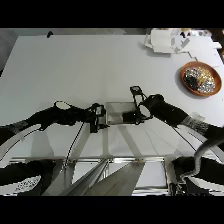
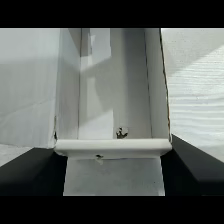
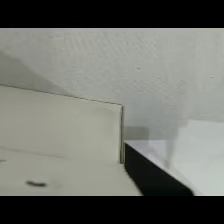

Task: Fold the box and place the chain.

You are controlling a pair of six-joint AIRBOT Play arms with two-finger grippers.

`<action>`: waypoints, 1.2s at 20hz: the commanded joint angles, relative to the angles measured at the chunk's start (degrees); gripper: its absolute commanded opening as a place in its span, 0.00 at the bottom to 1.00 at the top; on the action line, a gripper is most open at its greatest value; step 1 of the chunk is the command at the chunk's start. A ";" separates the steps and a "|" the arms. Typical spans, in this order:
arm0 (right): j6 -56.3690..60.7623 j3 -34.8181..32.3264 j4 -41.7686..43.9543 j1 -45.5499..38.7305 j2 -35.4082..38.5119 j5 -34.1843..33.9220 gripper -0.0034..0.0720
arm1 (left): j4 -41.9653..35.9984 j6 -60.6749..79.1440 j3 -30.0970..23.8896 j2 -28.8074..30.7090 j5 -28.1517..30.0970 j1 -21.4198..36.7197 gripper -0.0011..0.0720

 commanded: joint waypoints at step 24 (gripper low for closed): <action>-41.00 15.63 8.90 -44.61 16.02 13.11 0.36 | -0.02 -0.04 0.04 -0.02 0.02 0.00 0.09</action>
